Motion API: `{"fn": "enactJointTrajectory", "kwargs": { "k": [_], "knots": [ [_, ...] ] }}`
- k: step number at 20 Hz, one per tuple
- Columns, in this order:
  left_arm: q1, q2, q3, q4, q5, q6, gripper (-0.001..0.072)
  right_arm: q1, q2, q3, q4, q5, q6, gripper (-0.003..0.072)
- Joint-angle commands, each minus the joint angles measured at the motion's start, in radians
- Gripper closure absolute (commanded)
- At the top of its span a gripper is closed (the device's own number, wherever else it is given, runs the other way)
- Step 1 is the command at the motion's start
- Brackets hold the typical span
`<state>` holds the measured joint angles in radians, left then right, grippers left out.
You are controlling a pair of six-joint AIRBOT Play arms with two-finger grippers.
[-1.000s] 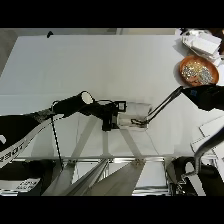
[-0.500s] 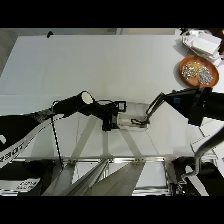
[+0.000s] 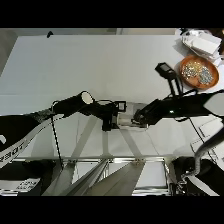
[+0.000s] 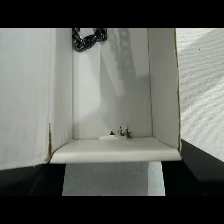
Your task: Fold the box and place the chain.
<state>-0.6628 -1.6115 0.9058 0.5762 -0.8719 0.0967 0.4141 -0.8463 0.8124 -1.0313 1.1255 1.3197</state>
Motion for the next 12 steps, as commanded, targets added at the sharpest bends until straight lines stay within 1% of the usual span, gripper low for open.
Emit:
{"fn": "enactJointTrajectory", "kwargs": {
  "k": [1,3,7,8,9,11,12],
  "knots": [
    [0.0,0.0,0.0,0.0,0.0,0.0,0.0575,0.048,-0.111,-0.064,-0.037,-0.084,0.019,0.0675],
    [0.0,0.0,0.0,0.0,0.0,0.0,0.0575,0.061,-0.173,-0.084,-0.038,-0.121,0.019,0.0674],
    [0.0,0.0,0.0,0.0,0.0,0.0,0.0575,0.065,-0.277,-0.09,-0.04,-0.124,0.019,0.0671],
    [0.0,0.0,0.0,0.0,0.0,0.0,0.0575,0.065,-0.29,-0.09,-0.038,-0.129,0.02,0.0627],
    [0.0,0.0,0.0,0.0,0.0,0.0,0.0575,0.065,-0.298,-0.09,-0.04,-0.137,0.032,0.0549],
    [0.0,0.0,0.0,0.0,0.0,0.0,0.0575,0.065,-0.302,-0.09,-0.052,-0.159,0.046,0.0538],
    [0.0,0.0,0.0,0.0,0.0,0.0,0.0575,0.065,-0.302,-0.089,-0.051,-0.163,0.046,0.0504]
  ]
}}
